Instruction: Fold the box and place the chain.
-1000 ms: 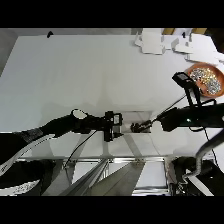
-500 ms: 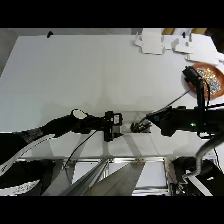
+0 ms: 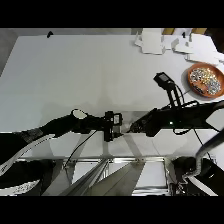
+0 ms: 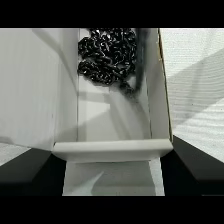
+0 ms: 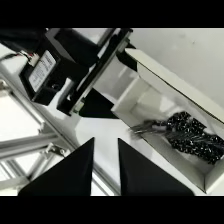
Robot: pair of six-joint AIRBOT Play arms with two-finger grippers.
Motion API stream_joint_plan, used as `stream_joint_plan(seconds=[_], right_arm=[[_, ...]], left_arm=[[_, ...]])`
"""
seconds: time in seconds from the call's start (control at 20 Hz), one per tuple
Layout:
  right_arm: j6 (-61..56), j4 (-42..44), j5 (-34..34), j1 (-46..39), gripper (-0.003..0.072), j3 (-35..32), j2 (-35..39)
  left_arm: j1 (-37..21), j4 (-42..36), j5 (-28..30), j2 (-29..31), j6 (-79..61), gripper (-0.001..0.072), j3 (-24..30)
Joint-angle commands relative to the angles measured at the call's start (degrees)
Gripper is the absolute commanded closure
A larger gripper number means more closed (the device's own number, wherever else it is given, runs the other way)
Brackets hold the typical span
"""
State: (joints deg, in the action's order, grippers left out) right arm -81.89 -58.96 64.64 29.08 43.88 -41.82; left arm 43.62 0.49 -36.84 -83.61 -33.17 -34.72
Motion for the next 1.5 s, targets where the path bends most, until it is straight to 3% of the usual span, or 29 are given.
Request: stream_joint_plan(seconds=[0.0, 0.2, 0.35, 0.4, 0.65, 0.8, 1.0, 1.45], right_arm=[[-0.13, -2.91, -1.14, 2.38, 0.0477, 0.28, -2.34], [-0.46, -12.57, -1.79, -0.66, 0.0491, 5.29, -2.36], [-0.83, -20.39, -3.50, -9.57, 0.0649, 5.99, -3.06], [-0.83, -22.58, -3.28, -13.07, 0.0668, 5.92, -4.22], [-2.21, -26.73, -3.39, -25.83, 0.0666, 5.75, -15.26], [-2.16, -27.19, -2.58, -26.75, 0.0504, 5.73, -22.69], [-2.19, -28.22, -2.60, -26.77, 0.0364, 5.73, -29.00], [-3.82, -28.22, -5.79, -26.75, 0.0369, 4.72, -35.50]], left_arm=[[0.04, 0.02, 0.00, -0.02, -0.02, 0.0501, 0.00], [0.04, 0.00, 0.00, -0.02, -0.02, 0.0501, 0.00], [0.04, 0.02, -0.02, -0.02, -0.02, 0.0501, 0.00], [0.04, 0.02, 0.00, -0.02, -0.02, 0.0501, 0.00], [0.04, 0.00, 0.00, -0.02, -0.02, 0.0501, 0.00], [0.04, 0.02, 0.00, -0.02, -0.02, 0.0501, 0.00], [0.04, 0.00, -0.02, -0.02, -0.02, 0.0501, 0.00], [0.04, 0.00, 0.00, -0.02, -0.02, 0.0501, 0.00]])
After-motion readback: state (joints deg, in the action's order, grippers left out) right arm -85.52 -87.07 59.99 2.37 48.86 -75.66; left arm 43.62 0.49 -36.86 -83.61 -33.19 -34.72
